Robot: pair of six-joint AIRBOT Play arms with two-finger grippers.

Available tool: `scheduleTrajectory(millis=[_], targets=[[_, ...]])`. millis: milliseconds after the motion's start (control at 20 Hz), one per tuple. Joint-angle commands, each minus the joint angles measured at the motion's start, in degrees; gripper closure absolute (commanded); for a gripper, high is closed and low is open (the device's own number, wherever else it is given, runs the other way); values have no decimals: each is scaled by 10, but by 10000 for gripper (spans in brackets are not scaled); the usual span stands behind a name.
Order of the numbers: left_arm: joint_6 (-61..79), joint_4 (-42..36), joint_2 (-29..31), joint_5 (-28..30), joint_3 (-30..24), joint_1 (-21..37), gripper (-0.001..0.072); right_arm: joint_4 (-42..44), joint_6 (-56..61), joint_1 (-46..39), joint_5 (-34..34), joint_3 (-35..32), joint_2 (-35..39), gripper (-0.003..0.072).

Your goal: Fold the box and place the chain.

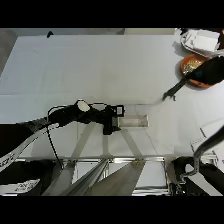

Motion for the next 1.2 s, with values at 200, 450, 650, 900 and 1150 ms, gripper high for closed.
scheduleTrajectory(millis=[200,450,650,900,1150], targets=[[0,0,0,0,0,0,396,-3,17,14,-32,-186,135,678],[0,0,0,0,0,0,396,14,21,14,-99,-307,199,677],[0,0,0,0,0,0,396,85,18,14,-146,-360,200,677],[0,0,0,0,0,0,396,103,14,53,-227,-367,199,677],[0,0,0,0,0,0,396,102,14,165,-320,-369,173,676]])
